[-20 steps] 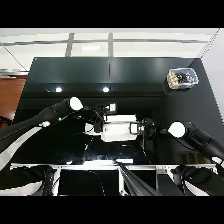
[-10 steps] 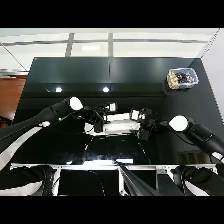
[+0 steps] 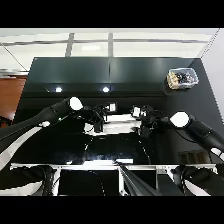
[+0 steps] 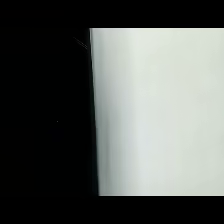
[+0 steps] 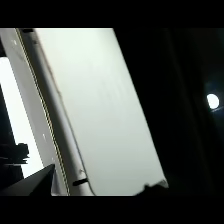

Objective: Fold the box and place the chain.

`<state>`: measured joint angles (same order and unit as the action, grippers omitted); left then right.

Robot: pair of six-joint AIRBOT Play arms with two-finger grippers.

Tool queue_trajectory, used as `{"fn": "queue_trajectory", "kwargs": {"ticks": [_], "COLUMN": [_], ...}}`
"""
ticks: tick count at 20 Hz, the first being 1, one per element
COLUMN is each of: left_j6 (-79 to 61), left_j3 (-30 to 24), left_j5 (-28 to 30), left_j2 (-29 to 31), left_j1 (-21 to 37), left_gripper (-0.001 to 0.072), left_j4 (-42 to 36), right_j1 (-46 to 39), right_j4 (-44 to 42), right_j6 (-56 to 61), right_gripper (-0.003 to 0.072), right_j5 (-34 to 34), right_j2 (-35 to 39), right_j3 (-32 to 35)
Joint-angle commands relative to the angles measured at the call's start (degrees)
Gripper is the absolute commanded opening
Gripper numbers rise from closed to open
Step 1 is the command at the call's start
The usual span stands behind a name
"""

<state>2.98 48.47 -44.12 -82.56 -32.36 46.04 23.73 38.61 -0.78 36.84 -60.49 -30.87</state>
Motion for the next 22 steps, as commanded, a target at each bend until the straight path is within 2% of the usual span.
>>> {"fn": "queue_trajectory", "kwargs": {"ticks": [1, 10, 22], "left_j6": [0.0, 0.0, 0.0], "left_j3": [0.0, 0.0, 0.0], "left_j5": [0.0, 0.0, 0.0], "left_j2": [0.0, 0.0, 0.0], "left_j1": [0.0, 0.0, 0.0], "left_gripper": [0.0026, 0.0026, 0.0026], "left_j4": [0.0, 0.0, 0.0], "right_j1": [-0.2, -0.2, -0.2], "right_j4": [-6.8, -6.9, -6.5], "right_j6": [-8.6, -15.4, -15.1], "right_gripper": [0.0682, 0.0682, 0.0682], "right_j5": [5.0, 1.3, -1.1], "right_j2": [-2.8, -6.5, -9.4], "right_j3": [0.7, 3.0, 2.9]}}
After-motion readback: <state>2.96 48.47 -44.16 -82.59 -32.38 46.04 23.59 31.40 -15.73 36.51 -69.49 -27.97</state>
